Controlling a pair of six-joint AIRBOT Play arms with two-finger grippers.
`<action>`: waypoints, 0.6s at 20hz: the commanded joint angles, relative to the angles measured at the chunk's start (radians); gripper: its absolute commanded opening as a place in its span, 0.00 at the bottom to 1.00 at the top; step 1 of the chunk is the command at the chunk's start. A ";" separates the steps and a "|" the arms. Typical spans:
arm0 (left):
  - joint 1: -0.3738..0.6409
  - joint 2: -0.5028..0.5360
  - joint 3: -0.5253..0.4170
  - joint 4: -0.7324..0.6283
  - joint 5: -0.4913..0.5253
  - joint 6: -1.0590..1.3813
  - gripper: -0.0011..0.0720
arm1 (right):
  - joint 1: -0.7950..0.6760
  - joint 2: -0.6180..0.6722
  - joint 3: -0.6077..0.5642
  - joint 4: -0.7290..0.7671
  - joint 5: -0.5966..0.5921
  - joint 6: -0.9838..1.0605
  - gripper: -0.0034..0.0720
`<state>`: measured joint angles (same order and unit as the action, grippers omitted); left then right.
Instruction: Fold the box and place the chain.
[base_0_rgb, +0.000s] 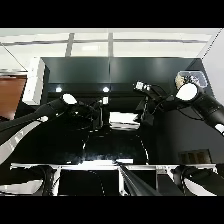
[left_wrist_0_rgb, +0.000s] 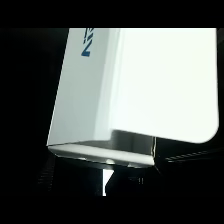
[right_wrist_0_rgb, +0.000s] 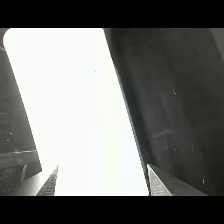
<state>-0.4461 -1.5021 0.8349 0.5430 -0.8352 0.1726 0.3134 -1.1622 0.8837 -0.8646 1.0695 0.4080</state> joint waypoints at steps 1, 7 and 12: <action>-0.001 -0.001 -0.001 0.003 -0.003 0.002 0.68 | 0.006 0.000 -0.027 0.027 -0.022 -0.072 0.79; -0.001 -0.001 -0.001 0.003 -0.003 0.002 0.68 | 0.006 -0.002 -0.076 0.063 -0.099 -0.121 0.68; -0.001 -0.001 -0.001 0.003 -0.003 0.002 0.68 | 0.006 -0.002 -0.076 0.078 -0.103 -0.121 0.56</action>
<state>-0.4473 -1.5021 0.8349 0.5461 -0.8364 0.1738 0.3195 -1.1645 0.8104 -0.8009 0.9768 0.2916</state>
